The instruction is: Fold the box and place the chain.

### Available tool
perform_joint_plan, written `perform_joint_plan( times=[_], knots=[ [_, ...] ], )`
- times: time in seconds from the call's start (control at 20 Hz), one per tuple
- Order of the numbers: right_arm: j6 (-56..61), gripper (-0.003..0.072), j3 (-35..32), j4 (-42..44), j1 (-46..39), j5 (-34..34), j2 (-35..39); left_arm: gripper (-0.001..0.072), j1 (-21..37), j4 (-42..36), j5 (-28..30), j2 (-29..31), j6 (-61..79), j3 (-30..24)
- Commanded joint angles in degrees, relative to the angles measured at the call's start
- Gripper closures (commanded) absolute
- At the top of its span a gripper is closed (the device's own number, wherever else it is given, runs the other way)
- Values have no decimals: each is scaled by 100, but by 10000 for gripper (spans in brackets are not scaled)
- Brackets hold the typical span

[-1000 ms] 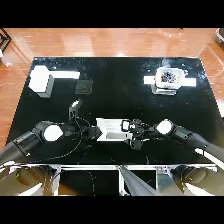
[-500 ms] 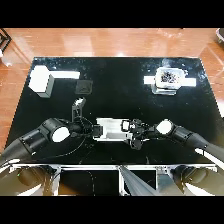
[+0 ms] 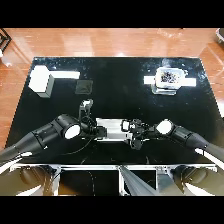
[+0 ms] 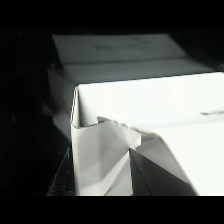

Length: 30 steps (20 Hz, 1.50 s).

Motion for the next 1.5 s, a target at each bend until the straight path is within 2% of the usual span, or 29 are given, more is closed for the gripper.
perform_joint_plan(
  times=[0.0, 0.1, 0.6, 0.65, 0.7, 0.95, 1.45],
  knots=[
    [4, 391, -2, 2, 4, -2, -4, 227, -61, 361, -173, -125, -350, 131],
    [4, 391, -2, 2, 4, -2, -4, 227, -59, 549, -192, -125, -533, 166],
    [2, 391, -2, 2, 4, -2, -4, 228, -210, 431, -219, -129, -533, 498],
    [2, 391, -2, 2, 4, -2, -4, 237, -234, 417, -216, -129, -533, 498],
    [4, 391, -2, 2, 4, -2, -4, 278, -247, 413, -214, -129, -533, 498],
    [2, 391, -2, 2, 4, -2, -4, 279, -271, 442, -221, -136, -531, 498],
    [4, 391, -2, 2, 4, -2, -4, 298, -271, 518, -354, -581, -535, 501]
  ],
)
